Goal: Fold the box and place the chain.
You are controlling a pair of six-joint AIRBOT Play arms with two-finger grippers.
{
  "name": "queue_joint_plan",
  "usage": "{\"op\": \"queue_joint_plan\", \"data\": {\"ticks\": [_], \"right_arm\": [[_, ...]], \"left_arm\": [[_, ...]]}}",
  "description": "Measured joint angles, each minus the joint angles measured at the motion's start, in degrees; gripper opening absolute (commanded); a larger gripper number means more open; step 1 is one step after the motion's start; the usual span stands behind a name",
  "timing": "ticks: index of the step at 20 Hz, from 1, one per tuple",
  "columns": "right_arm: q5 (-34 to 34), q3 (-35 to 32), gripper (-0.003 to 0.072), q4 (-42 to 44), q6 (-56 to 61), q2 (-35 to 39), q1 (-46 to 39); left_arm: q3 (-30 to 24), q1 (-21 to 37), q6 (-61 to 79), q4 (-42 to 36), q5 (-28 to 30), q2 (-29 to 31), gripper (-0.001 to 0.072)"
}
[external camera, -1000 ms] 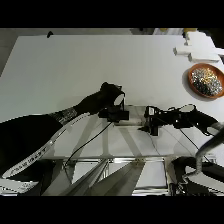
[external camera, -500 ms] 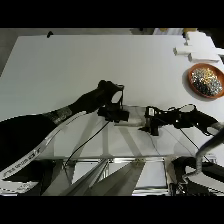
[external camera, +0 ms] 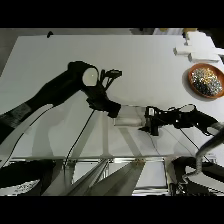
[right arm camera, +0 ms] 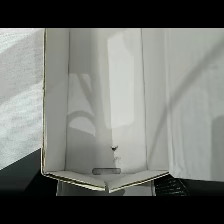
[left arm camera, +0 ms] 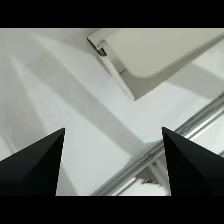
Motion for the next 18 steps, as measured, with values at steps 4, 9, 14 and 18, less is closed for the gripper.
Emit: {"op": "queue_joint_plan", "data": {"ticks": [4, 9, 14, 18], "right_arm": [[0.0, 0.0, 0.0398, 0.0, 0.0, 0.0, 0.0], [0.0, 0.02, 0.0398, 0.0, 0.0, 0.0, 0.0], [0.0, 0.0, 0.0398, 0.0, 0.0, 0.0, 0.0], [0.0, 0.02, 0.0398, 0.02, 0.0, 0.0, 0.0]], "left_arm": [[-9.64, 3.78, 26.53, -6.51, 5.31, 3.1, 0.0692], [-23.54, 7.87, 62.93, -14.23, 22.01, 4.09, 0.0694], [-29.14, 9.84, 94.12, -26.12, 29.86, 1.6, 0.0695], [-30.14, 10.08, 111.32, -36.79, 31.45, -2.4, 0.0696]]}}
